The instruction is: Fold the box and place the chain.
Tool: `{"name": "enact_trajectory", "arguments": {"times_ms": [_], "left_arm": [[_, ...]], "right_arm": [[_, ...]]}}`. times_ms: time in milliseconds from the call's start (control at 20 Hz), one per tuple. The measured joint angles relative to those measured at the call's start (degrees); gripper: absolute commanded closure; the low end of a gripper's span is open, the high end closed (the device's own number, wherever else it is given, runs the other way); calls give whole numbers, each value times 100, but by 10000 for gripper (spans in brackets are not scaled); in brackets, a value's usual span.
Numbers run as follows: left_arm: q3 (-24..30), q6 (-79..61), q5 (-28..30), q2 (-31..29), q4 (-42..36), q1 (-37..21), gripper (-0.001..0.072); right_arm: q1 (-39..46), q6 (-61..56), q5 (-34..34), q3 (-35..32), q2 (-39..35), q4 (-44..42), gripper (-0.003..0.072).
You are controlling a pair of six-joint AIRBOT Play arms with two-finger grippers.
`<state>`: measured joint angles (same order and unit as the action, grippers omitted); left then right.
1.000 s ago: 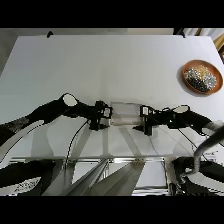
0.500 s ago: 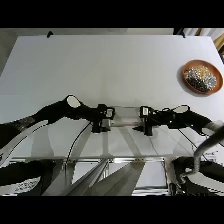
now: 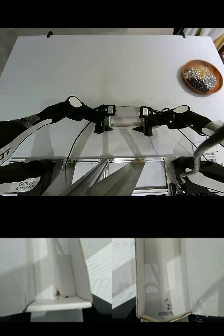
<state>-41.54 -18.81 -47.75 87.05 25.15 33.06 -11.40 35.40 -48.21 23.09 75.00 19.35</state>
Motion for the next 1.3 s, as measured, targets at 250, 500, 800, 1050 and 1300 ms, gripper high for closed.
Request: {"name": "enact_trajectory", "arguments": {"times_ms": [250,500,800,1050,1300], "left_arm": [[0,90,-11,22,-24,-2,315],[0,122,-9,26,-24,-2,315],[0,125,-7,26,-24,-2,315],[0,127,-7,26,-24,-2,315],[0,129,-7,26,-22,-2,315]], "right_arm": [[2,2,7,0,0,-2,274],[2,2,11,0,0,-4,274],[2,2,15,0,0,-4,274],[2,2,17,0,0,-7,274],[2,0,31,0,0,-9,279]]}}
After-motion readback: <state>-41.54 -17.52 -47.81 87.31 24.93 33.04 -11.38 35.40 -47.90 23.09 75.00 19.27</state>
